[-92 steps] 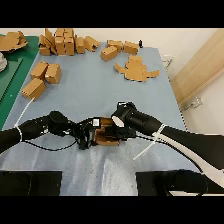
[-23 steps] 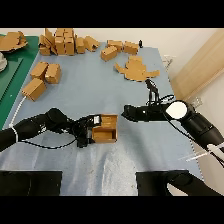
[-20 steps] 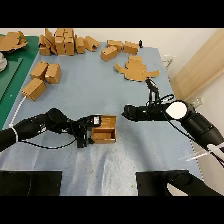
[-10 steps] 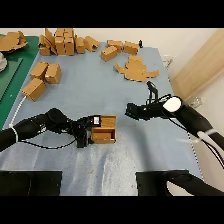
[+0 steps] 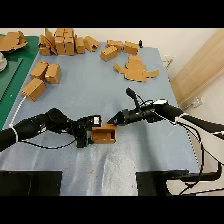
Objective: Fold the box.
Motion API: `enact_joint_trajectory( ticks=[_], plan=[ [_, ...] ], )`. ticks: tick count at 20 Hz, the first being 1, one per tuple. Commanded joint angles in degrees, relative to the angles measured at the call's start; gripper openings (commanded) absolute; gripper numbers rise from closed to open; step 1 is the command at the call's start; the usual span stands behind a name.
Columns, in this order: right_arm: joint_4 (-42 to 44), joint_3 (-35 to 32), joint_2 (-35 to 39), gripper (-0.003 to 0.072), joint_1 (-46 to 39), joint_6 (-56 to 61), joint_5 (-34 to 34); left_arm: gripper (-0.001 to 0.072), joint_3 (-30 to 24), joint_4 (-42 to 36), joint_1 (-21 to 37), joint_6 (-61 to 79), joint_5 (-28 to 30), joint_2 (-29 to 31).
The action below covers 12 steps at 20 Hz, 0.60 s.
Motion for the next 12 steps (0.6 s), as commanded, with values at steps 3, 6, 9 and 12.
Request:
enact_joint_trajectory(
  ticks=[3, 6, 9, 12],
  plan=[
    [-1.57, -0.11, 3.72, 0.0002, 0.57, -8.66, 5.07, 0.0523, 0.0, 0.0, 0.04, 0.02, 0.04, 0.04],
    [-3.8, -0.28, 3.76, 0.0002, 0.57, -8.66, -2.89, 0.0523, 0.0, -0.02, -0.04, 0.02, 0.0, 0.04],
    [2.1, -0.22, 6.27, 0.0002, 0.31, -10.62, 1.95, 0.0523, 0.0, -0.02, -0.04, 0.02, 0.04, 0.04],
    [1.4, -0.2, 10.75, 0.0002, -2.19, -8.74, -7.06, 0.0523, 0.0, -0.02, -0.04, 0.02, 0.0, 0.04]
  ],
)
